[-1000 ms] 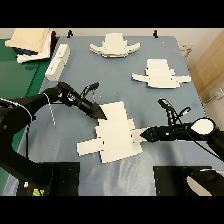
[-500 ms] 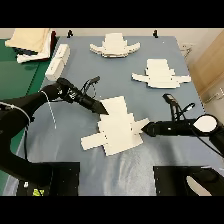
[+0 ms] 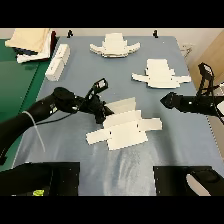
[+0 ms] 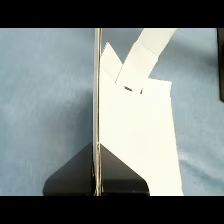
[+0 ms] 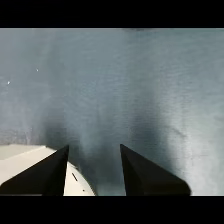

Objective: Fold the box.

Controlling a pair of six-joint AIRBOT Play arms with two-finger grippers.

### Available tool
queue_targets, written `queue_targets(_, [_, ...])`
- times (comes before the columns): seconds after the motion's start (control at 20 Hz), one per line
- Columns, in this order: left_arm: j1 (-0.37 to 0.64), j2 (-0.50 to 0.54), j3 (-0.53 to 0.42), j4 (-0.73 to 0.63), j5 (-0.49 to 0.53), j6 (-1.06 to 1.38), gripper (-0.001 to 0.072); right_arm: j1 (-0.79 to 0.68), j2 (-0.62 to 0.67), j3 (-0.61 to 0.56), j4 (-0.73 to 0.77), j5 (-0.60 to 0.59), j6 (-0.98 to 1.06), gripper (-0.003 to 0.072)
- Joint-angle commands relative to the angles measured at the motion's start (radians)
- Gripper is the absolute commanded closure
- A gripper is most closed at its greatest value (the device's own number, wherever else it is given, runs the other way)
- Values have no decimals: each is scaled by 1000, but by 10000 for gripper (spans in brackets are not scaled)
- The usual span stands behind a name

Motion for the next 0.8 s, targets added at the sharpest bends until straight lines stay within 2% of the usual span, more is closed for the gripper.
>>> queue_targets(0.0, [-70, 77, -127, -159, 115, 327, 699, -9, -27, 19, -20, -7, 42, 176])
queue_targets(0.15, [-108, 70, -161, -158, 149, 366, 699, -8, -71, 19, 14, -10, 41, 181])
queue_targets(0.3, [-133, 68, -178, -161, 185, 367, 698, -8, -100, 19, 55, -4, 33, 431])
queue_targets(0.35, [-140, 62, -179, -162, 188, 367, 698, -8, -106, 19, 59, 8, 32, 550])
queue_targets(0.4, [-141, 53, -179, -162, 185, 366, 698, -8, -111, 19, 60, 22, 26, 607])
queue_targets(0.75, [-146, 27, -178, -157, 197, 362, 695, 95, -121, 15, 63, 149, 14, 607])
